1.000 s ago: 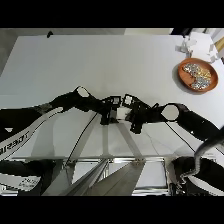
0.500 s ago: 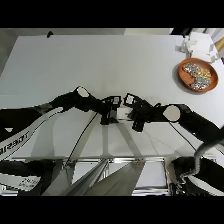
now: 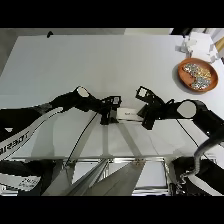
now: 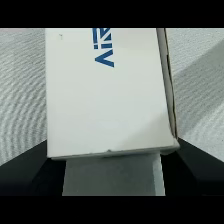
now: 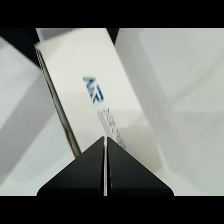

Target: Fold the box and place the chain.

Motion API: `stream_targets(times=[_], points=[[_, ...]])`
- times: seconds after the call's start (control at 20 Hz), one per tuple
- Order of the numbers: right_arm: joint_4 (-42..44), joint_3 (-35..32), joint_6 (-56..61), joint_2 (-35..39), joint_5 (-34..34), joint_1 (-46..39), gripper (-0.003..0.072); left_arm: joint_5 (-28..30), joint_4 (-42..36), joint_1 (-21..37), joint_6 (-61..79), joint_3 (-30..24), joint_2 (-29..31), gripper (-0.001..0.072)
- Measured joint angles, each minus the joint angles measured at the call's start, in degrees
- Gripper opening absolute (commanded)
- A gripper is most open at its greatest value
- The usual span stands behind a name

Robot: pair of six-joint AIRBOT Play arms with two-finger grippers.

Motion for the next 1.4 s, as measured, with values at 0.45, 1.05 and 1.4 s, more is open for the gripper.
stream_targets(times=[0.45, 1.05, 1.4], points=[[-2.8, -0.2, 1.6, -0.2, 7.1, -5.6, 0.0014, 0.0, 0.0, 0.0, 0.0, 0.0, 0.0, 0.0206], [-2.3, -1.2, 1.8, -2.2, 7.7, -5.9, 0.0014, 0.1, 0.1, 0.0, 0.0, 0.0, 0.0, 0.0206], [-2.1, -1.9, 1.8, -2.2, 6.7, -5.9, 0.0014, 0.1, 0.0, 0.0, 0.0, 0.0, 0.0, 0.0206]])
